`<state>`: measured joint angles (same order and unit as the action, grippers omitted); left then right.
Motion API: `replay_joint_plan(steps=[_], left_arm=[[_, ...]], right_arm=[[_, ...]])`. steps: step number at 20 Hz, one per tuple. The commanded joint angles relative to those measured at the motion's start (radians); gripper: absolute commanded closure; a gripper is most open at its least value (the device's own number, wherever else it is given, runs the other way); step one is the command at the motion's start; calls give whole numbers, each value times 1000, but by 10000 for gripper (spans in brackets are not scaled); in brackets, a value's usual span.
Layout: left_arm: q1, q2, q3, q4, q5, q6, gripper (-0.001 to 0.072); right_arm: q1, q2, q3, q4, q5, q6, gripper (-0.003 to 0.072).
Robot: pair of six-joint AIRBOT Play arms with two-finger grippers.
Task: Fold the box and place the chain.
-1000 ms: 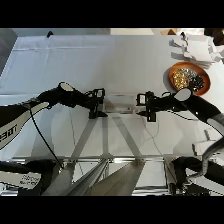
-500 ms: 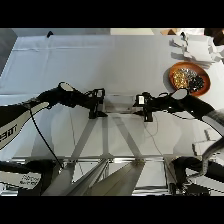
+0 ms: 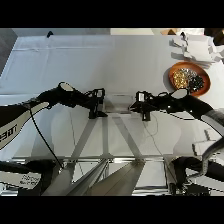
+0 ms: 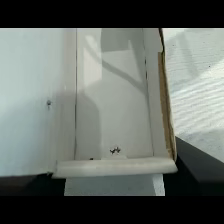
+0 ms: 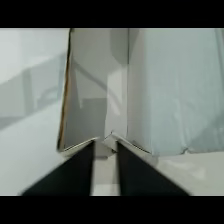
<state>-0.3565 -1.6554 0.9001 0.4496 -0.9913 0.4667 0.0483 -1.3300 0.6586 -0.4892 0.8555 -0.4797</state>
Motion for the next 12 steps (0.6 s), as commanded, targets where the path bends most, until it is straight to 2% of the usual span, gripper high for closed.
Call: replay_joint_plan(steps=[1, 2, 3, 6, 7, 9, 12], left_arm=[[0, 0, 0, 0, 0, 0, 434], [0, 0, 0, 0, 0, 0, 434], [0, 0, 0, 0, 0, 0, 434], [0, 0, 0, 0, 0, 0, 434], [0, 0, 0, 0, 0, 0, 434], [0, 0, 0, 0, 0, 0, 434], [0, 0, 0, 0, 0, 0, 434]], right_arm=[[1, -26, 0, 47, 2, 0, 346], [2, -37, 0, 56, 3, 0, 246], [8, -48, 0, 57, 3, 0, 205], [32, -54, 0, 58, 1, 0, 214], [34, -54, 0, 56, 2, 0, 270], [34, -42, 0, 35, 2, 13, 677], [28, 32, 0, 15, 2, 148, 675]])
